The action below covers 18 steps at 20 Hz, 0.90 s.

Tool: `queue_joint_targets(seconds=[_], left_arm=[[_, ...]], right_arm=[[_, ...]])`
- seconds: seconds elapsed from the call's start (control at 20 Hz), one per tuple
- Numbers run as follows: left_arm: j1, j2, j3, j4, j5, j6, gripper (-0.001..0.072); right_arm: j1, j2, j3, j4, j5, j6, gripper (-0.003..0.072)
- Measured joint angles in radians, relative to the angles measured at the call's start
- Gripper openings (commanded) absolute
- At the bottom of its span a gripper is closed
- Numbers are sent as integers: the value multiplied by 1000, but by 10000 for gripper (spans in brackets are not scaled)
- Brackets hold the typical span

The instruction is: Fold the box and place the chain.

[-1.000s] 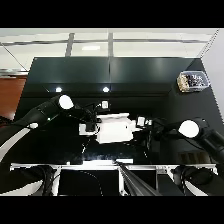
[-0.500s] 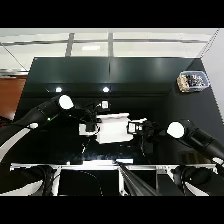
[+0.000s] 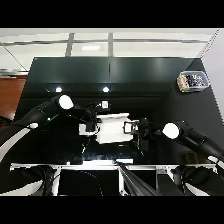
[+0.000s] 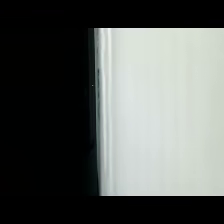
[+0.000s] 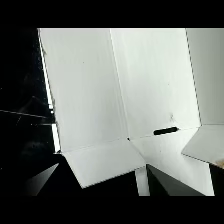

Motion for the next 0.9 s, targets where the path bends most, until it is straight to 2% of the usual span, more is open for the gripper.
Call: queue_joint_targets(seconds=[0.45,0.9], left_arm=[[0,0,0,0,0,1,28],[0,-1,0,0,1,0,28]], right_arm=[[8,-51,3,87,-102,-23,606],[-110,-15,94,58,-2,34,606]])
